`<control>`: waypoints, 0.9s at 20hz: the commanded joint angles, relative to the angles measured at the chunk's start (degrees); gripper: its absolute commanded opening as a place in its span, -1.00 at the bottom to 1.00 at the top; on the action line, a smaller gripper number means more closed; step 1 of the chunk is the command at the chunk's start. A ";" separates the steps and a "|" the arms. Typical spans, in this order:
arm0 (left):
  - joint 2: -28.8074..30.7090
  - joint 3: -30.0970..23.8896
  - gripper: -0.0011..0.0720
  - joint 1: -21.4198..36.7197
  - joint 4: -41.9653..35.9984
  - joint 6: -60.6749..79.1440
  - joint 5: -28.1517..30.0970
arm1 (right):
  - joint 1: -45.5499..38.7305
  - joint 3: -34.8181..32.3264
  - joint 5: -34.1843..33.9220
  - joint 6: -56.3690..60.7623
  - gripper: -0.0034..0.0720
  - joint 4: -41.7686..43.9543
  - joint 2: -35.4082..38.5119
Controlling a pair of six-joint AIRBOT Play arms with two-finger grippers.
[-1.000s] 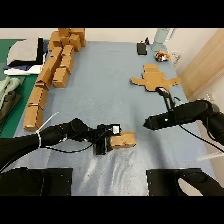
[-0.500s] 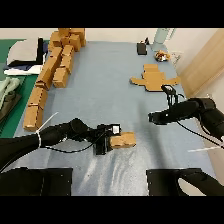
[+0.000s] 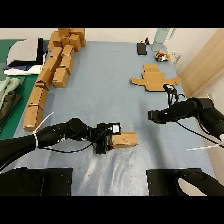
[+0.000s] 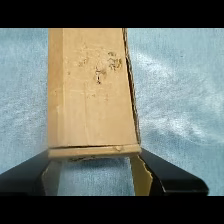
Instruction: Fold the box.
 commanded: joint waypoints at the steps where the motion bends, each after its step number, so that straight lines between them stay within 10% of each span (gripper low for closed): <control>1: -0.07 0.02 0.68 -0.04 0.04 -0.09 -1.14 | 0.07 0.02 0.50 0.48 -0.90 -0.02 -0.04; 18: -0.02 -0.55 0.69 -0.04 5.75 -6.75 -1.90 | 0.31 0.02 0.39 0.48 -0.90 0.85 -0.04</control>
